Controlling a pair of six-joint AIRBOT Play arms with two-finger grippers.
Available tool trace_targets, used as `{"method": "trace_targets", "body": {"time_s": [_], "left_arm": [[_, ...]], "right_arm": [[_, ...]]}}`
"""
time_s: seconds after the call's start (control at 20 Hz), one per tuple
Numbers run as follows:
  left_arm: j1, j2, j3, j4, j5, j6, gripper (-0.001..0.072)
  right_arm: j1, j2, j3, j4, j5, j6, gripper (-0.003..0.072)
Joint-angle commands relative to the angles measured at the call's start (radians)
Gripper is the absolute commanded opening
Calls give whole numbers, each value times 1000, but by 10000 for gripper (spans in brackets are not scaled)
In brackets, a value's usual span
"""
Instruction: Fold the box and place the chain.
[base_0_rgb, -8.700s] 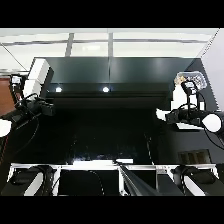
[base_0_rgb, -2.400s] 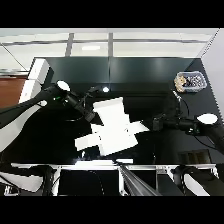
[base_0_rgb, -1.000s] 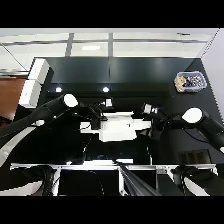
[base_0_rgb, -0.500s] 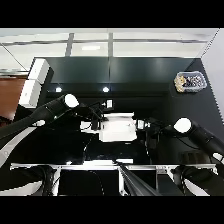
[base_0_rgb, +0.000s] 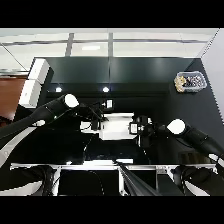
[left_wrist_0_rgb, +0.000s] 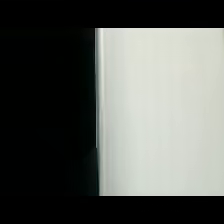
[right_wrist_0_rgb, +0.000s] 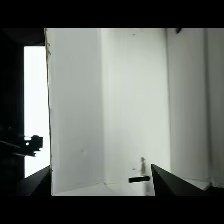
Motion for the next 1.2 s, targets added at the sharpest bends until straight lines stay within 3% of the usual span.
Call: {"method": "trace_targets", "body": {"time_s": [0.0,0.6,0.75,1.15], "left_arm": [[0,0,0,0,-17,0,30],[0,0,0,-1,-18,0,29],[0,0,0,-1,-17,1,29],[-1,0,0,-4,-17,1,29]], "right_arm": [[-37,-1,54,14,-11,-20,709],[-98,-51,64,29,11,-41,709],[-95,-58,64,108,40,-106,709],[-95,-171,63,113,75,-125,709]]}}
